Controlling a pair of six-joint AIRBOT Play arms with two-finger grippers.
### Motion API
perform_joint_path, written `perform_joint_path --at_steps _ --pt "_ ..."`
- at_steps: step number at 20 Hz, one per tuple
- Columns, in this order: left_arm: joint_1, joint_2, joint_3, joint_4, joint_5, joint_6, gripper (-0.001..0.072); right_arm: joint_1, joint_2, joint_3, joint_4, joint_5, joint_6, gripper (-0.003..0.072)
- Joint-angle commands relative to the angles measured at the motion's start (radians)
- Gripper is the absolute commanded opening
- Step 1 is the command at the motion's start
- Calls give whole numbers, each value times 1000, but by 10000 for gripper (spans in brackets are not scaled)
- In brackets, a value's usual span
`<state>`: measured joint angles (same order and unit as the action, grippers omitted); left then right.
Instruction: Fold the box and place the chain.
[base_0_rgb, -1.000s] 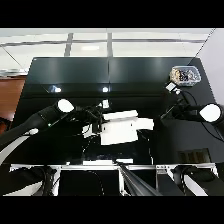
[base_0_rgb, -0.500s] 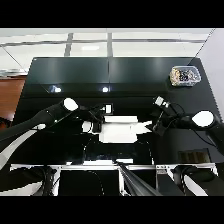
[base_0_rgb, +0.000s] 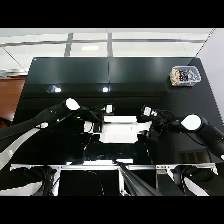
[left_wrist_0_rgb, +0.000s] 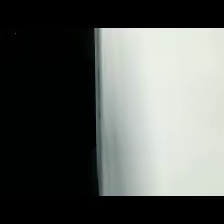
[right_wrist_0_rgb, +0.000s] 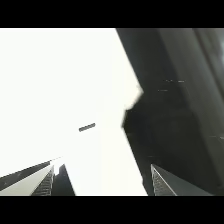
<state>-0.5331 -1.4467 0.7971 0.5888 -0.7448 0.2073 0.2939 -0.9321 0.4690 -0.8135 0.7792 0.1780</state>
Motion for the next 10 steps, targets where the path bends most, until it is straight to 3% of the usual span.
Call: perform_joint_path --at_steps 1,7,10 --pt "-1 -1 1 -2 -2 -2 29 21 -45 -1 -1 55 -72 684" --pt "-1 -1 1 -2 -4 -2 29 88 -63 -1 -25 71 -158 684" --pt "-1 -1 1 -2 -11 -2 29 164 -80 -2 -58 16 -170 684"
